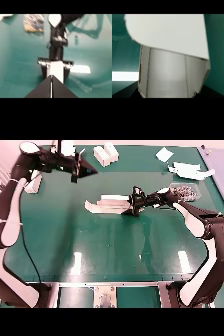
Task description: Fold the box and place the chain.
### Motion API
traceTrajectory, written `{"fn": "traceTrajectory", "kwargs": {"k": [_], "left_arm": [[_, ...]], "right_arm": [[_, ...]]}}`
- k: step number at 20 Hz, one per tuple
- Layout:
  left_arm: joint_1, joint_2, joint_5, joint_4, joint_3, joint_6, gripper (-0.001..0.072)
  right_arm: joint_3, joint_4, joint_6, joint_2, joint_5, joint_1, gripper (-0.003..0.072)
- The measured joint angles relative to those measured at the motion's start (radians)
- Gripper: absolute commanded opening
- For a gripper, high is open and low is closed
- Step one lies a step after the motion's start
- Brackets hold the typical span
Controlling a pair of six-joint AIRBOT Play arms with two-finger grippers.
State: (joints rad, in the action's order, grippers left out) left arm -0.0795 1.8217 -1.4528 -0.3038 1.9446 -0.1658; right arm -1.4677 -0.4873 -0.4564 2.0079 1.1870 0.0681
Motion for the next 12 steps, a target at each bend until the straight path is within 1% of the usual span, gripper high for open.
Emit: {"fn": "traceTrajectory", "kwargs": {"k": [2, 4, 7, 9, 10, 12], "left_arm": [[-0.002, -0.023, 0.086, -0.019, -0.024, -0.031, 0.0016], [0.0, -0.068, 0.166, 0.0, -0.058, -0.047, 0.0017], [-0.001, -0.127, 0.268, -0.016, -0.135, -0.055, 0.0016], [0.0, -0.179, 0.343, -0.014, -0.204, -0.04, 0.0017], [-0.001, -0.204, 0.387, -0.033, -0.251, -0.023, 0.0017], [0.0, -0.266, 0.471, -0.024, -0.336, 0.018, 0.0017]], "right_arm": [[0.0, 0.0, 0.0, 0.0, 0.0, 0.0, 0.0558], [0.0, 0.0, 0.0, 0.0, 0.0, 0.0, 0.0558], [0.0, 0.0, 0.0, 0.0, 0.0, 0.0, 0.0558], [0.0, 0.0, 0.0, 0.0, 0.0, 0.0, 0.0558], [0.0, 0.0, 0.0, 0.0, 0.0, 0.0, 0.0558], [0.0, 0.0, 0.0, 0.0, 0.0, 0.0, 0.0558]]}}
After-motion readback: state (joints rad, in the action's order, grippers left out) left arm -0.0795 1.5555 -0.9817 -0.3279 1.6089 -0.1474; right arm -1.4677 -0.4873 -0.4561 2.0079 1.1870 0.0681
